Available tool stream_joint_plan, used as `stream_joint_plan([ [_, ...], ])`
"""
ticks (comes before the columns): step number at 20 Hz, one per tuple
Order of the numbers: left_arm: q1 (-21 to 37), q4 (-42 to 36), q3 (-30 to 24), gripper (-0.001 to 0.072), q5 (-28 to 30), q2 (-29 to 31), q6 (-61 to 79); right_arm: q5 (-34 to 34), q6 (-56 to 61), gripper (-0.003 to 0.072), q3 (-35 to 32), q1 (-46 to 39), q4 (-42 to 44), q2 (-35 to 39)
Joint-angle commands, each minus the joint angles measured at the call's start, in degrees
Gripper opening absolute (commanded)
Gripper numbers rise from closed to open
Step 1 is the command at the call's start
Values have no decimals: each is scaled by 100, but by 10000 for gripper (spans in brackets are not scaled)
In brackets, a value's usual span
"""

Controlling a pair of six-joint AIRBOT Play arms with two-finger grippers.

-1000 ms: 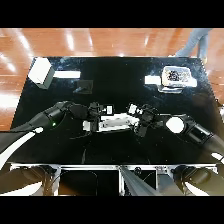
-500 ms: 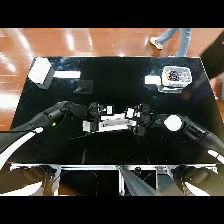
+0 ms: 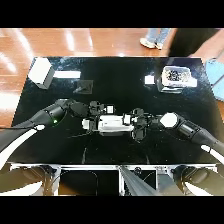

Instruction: Fold the box and place the chain.

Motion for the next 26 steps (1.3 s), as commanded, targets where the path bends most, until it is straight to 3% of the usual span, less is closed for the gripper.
stream_joint_plan([
  [1, 17, -133, 81, 20, 157, -83, -2, 4, -83, 706, 0, -2, 48, -111],
  [7, 17, -136, 81, 21, 168, -83, -9, 70, -105, 706, 0, -529, 122, -177],
  [17, 15, -136, 81, 21, 177, -120, -151, 83, -726, 706, 0, -522, 831, -540],
  [26, 15, -258, 81, 21, 339, -219, -151, 79, -837, 705, 0, -522, 868, -761],
])
